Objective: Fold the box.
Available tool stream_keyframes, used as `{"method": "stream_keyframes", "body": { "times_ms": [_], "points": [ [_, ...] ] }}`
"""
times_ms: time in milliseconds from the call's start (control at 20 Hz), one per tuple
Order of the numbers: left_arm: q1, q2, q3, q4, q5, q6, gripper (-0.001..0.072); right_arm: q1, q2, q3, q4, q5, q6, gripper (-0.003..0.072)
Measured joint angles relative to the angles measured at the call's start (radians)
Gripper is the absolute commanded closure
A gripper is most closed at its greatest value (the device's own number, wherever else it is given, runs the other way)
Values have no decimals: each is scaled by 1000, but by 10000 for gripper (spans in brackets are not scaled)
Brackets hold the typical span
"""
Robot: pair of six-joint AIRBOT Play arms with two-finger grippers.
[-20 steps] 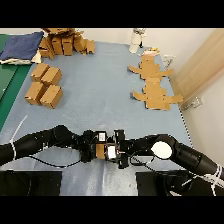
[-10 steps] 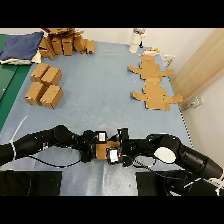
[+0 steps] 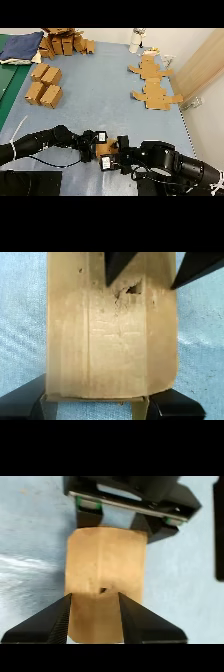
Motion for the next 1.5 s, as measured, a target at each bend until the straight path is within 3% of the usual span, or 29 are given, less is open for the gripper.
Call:
{"method": "stream_keyframes", "body": {
  "times_ms": [550,1000,1200,1500],
  "points": [
    [0,0,0,0,0,0,200,32,-10,0,-133,-43,120,250],
    [0,0,0,0,0,0,200,32,-13,0,-37,-124,128,249],
    [0,0,0,0,0,0,200,31,56,-30,26,-138,128,250],
    [0,0,0,0,-1,0,200,23,259,-196,30,-265,127,250]
  ]
}}
